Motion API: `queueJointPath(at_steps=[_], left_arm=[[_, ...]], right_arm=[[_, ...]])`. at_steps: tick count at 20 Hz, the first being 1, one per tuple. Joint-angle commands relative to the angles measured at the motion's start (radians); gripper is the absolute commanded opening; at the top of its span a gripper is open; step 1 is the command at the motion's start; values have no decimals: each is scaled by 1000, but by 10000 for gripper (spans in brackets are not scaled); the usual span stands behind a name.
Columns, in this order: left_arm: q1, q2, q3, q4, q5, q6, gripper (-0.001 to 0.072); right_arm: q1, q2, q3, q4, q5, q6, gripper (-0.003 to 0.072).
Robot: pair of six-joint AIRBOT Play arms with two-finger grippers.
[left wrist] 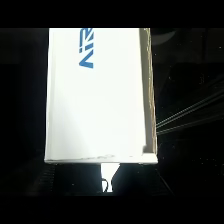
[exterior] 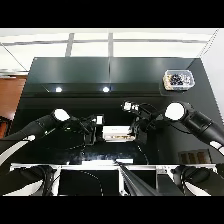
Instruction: Fold the box and place the chain.
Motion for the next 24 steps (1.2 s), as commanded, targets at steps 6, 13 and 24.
queueJointPath(at_steps=[6, 13, 24], left_arm=[[0, -1, 1, 0, 3, 0, 292], [0, -1, 1, 0, 3, 0, 292], [0, -1, 1, 0, 3, 0, 292]], right_arm=[[2, -1, 0, -19, 14, 13, 215], [2, -1, 0, -23, 15, 26, 222], [3, -28, -5, -14, -1, 50, 354]])
